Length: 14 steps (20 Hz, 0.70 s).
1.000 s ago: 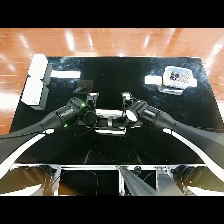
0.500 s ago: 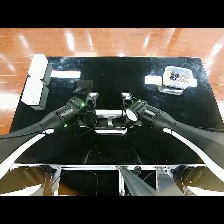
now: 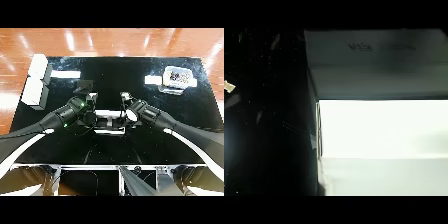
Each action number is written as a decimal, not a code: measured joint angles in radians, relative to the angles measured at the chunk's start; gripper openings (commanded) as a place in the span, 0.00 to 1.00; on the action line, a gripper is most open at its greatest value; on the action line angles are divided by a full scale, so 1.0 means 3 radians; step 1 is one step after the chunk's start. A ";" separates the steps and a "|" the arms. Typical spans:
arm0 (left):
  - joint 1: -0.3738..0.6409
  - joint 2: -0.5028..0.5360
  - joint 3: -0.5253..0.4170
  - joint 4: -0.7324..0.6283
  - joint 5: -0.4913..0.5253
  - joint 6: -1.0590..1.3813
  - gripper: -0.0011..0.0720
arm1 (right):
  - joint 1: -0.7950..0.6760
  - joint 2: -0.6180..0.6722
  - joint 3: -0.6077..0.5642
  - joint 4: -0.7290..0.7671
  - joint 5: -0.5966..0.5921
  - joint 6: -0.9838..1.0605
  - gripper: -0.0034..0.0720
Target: Fold the box and place the chain.
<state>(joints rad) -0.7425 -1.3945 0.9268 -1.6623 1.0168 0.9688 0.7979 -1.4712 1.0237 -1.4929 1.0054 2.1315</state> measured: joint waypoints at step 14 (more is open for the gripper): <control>-0.0001 0.0003 0.0033 -0.0004 -0.0020 -0.0003 0.04 | 0.0103 0.1362 -0.0418 -0.0660 0.0960 -0.0392 0.55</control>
<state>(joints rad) -0.7429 -1.3937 0.9367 -1.6634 1.0107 0.9680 0.8288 -1.0626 0.8982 -1.6909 1.2934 2.0140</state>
